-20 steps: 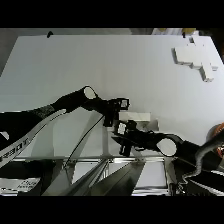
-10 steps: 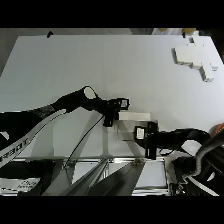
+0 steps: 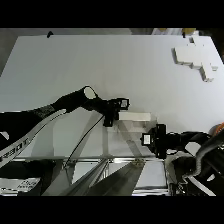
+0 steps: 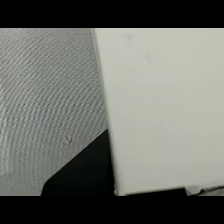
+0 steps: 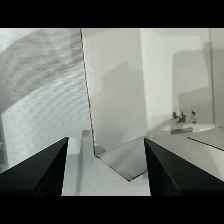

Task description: Fold the box and place the chain.

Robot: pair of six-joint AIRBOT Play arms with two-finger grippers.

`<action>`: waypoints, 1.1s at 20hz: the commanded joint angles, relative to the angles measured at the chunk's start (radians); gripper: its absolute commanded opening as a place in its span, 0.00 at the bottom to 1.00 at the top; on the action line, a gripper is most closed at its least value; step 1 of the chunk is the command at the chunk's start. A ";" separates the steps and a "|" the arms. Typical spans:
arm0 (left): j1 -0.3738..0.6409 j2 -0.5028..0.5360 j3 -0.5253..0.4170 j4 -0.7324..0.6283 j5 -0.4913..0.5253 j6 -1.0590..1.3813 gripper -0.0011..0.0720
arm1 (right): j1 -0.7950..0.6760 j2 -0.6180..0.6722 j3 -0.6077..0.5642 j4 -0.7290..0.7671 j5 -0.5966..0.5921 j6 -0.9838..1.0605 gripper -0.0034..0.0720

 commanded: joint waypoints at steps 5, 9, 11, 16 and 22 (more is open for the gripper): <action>0.000 0.000 0.001 0.000 0.000 0.000 0.03 | -0.005 0.080 -0.008 -0.015 -0.126 -0.029 0.75; 0.000 0.000 0.001 0.000 0.000 0.000 0.03 | -0.064 0.053 -0.005 0.025 -0.137 -0.134 0.75; 0.000 0.000 0.001 0.000 0.000 0.000 0.03 | -0.117 0.045 0.001 0.047 -0.137 -0.136 0.75; 0.000 0.000 0.001 0.000 0.000 0.000 0.03 | -0.190 0.026 0.023 0.164 -0.126 -0.246 0.78; 0.000 0.000 0.001 0.000 0.000 0.000 0.03 | -0.258 -0.033 0.036 0.254 -0.117 -0.364 0.84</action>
